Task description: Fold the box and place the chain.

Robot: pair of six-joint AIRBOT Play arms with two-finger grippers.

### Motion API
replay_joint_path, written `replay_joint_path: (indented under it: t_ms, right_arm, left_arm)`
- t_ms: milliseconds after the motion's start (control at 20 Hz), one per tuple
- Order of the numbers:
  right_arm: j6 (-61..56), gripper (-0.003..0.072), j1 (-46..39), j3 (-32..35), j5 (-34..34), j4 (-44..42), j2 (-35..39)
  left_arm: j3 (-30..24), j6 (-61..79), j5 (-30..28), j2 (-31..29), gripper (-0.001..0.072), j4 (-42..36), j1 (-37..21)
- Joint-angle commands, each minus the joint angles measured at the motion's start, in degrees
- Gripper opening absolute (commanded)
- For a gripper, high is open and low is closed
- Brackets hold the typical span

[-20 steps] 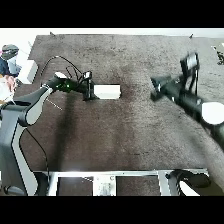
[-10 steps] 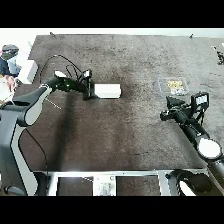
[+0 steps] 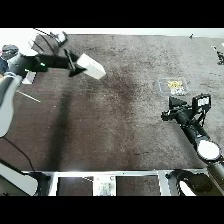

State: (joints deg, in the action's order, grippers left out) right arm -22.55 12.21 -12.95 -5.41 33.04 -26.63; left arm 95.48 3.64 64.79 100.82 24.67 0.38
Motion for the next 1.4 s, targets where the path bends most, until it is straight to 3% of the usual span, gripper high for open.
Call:
replay_joint_path:
  t_ms: [0,150,350,500,700,900,1050,1150,1350]
  right_arm:
    - [0.0,0.0015,0.0,0.0,-0.2,0.0,0.1]
    - [0.0,0.0014,0.0,0.0,-0.2,0.0,0.1]
    - [0.0,0.0014,0.0,0.0,-0.2,0.0,0.1]
    - [0.0,0.0014,0.0,0.0,-0.2,0.0,0.1]
    - [0.0,0.0014,0.0,0.0,-0.2,0.0,0.1]
    - [0.0,0.0014,0.0,0.0,-0.2,0.0,0.1]
    - [0.0,0.0014,0.0,0.0,-0.2,0.0,0.0]
    - [0.0,0.0014,0.0,0.0,-0.1,0.0,0.1]
    - [0.0,0.0014,0.0,0.0,-0.2,0.0,0.0]
  left_arm:
    - [-1.3,-5.8,2.0,-7.8,0.0006,0.5,-4.9]
    - [-5.6,-8.0,1.3,-14.5,0.0006,1.2,-8.8]
    - [-19.0,-11.9,-9.1,-27.7,0.0006,2.1,-15.9]
    - [-30.0,-18.8,-13.2,-37.6,0.0006,3.3,-23.9]
    - [-39.0,-30.6,-15.1,-45.2,0.0006,11.2,-36.0]
    - [-45.4,-40.3,-21.5,-46.2,0.0006,22.4,-42.1]
    - [-48.2,-40.7,-21.3,-44.7,0.0006,27.6,-44.1]
    - [-48.2,-39.0,-21.3,-42.4,0.0006,26.6,-44.8]
    - [-47.9,-23.6,-24.9,-38.8,0.0005,11.9,-44.8]
